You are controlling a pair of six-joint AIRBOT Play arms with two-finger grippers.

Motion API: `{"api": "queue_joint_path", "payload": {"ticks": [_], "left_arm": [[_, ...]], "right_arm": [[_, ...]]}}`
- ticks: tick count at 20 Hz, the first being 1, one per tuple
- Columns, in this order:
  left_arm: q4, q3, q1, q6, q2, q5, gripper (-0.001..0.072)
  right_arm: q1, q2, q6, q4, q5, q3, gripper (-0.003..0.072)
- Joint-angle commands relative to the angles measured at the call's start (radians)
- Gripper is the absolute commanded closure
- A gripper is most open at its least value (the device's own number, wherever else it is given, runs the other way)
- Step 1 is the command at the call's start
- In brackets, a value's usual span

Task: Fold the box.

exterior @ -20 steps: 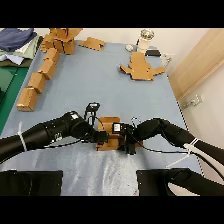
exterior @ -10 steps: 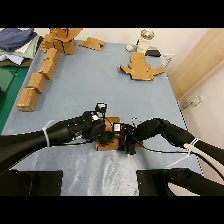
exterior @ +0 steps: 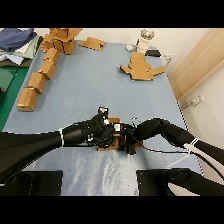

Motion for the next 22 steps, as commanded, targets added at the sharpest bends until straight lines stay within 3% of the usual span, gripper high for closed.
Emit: {"api": "queue_joint_path", "payload": {"ticks": [1,2,11,12,13,14,20,22], "left_arm": [[0.002,0.004,-0.005,-0.044,-0.010,-0.022,0.0627],[0.002,0.005,-0.005,-0.044,-0.010,-0.022,0.0696],[-0.005,0.021,-0.005,-0.063,-0.010,-0.022,0.0693],[-0.005,0.021,-0.005,-0.059,-0.010,-0.021,0.0587],[-0.005,0.020,-0.005,-0.060,-0.010,-0.018,0.0345],[-0.005,0.020,-0.004,-0.063,-0.010,-0.016,0.0291],[0.003,0.020,-0.003,-0.072,-0.010,-0.009,0.0294],[0.007,0.020,-0.003,-0.081,-0.010,0.013,0.0412]], "right_arm": [[0.000,0.000,0.000,0.000,0.000,0.000,0.0185],[0.000,0.000,0.000,0.000,0.000,0.000,0.0185],[0.000,0.000,0.000,0.000,0.000,0.000,0.0185],[0.000,0.000,0.000,0.000,0.000,0.000,0.0185],[0.000,0.000,0.000,0.000,0.000,0.000,0.0185],[0.000,0.000,0.000,0.000,0.000,0.000,0.0185],[0.000,0.000,0.000,0.000,0.000,0.000,0.0185],[0.000,0.000,0.000,0.000,0.000,0.000,0.0186]]}}
